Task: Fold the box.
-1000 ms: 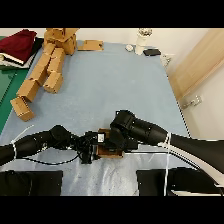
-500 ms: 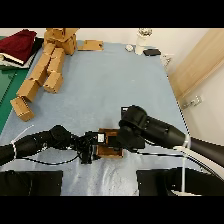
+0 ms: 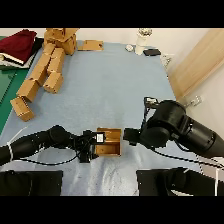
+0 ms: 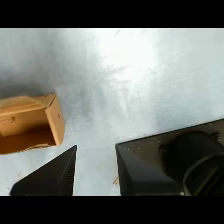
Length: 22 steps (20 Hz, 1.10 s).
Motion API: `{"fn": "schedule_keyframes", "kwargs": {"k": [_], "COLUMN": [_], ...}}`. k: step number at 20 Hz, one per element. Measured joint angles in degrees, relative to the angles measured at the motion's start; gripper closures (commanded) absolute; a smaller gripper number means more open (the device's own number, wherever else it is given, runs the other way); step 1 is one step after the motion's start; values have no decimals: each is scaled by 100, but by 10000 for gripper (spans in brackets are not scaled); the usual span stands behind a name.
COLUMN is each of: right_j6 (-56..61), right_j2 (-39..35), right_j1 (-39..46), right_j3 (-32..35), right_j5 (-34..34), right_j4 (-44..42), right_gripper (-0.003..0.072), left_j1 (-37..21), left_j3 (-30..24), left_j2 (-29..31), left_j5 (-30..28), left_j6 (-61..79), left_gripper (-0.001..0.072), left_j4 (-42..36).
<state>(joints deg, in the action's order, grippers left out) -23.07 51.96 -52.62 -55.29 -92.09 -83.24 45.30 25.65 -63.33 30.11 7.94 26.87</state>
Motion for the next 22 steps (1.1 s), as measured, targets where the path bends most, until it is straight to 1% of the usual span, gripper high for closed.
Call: {"fn": "schedule_keyframes", "kwargs": {"k": [6,7,8,9,12,16,17,18,19,22], "right_j6": [-50,-76,-111,-179,-422,-789,-892,-1008,-1145,-1917], "right_j2": [-83,-72,-55,-33,26,72,94,129,181,468], "right_j1": [205,236,280,354,649,1060,1156,1252,1373,1932], "right_j3": [142,164,175,184,199,203,205,208,223,282], "right_j5": [9,13,28,55,225,629,706,789,890,1423], "right_j4": [101,101,105,116,81,-76,-105,-129,-168,-525], "right_gripper": [353,371,456,469,469,472,545,636,678,684], "left_j1": [0,0,0,0,0,0,0,0,0,0], "left_j3": [0,0,0,0,0,0,0,0,0,0], "left_j2": [138,144,146,153,155,151,142,138,129,122], "left_j5": [-192,-188,-166,-125,-50,4,13,24,26,28], "left_j6": [-162,-175,-179,-181,-186,-192,-195,-195,-195,-195], "left_gripper": [135,135,135,135,135,135,135,135,135,135], "left_j4": [278,289,295,310,328,332,332,334,332,332]}}
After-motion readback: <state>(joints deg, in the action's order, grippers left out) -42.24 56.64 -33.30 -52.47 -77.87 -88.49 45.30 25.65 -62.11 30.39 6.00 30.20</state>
